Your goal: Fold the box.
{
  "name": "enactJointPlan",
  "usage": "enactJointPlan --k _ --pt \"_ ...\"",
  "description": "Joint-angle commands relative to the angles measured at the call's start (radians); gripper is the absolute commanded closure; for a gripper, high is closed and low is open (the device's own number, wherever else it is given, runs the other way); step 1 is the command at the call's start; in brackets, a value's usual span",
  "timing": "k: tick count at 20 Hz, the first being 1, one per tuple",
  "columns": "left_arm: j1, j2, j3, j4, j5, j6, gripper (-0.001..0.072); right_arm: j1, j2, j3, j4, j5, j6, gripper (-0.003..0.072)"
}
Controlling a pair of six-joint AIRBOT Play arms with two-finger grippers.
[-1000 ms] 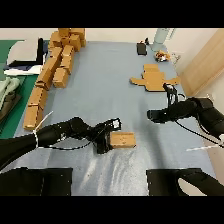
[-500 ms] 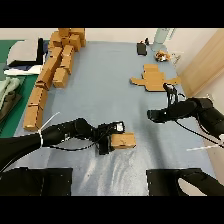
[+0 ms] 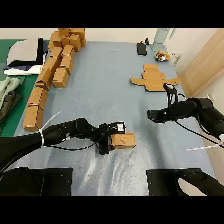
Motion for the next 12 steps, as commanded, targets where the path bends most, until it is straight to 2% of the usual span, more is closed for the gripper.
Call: enactJointPlan --k 1,8,12 --pt "0.000 0.002 0.002 0.000 0.000 0.000 0.0190 0.000 0.000 0.000 0.002 0.000 0.000 0.0683" --pt "0.003 0.008 0.003 0.001 0.000 -0.055 0.0190 0.000 0.000 0.000 0.006 -0.001 0.000 0.0683" --pt "0.053 0.078 0.003 0.108 -0.007 -0.251 0.0190 0.000 0.000 0.000 0.016 0.000 0.000 0.0683"
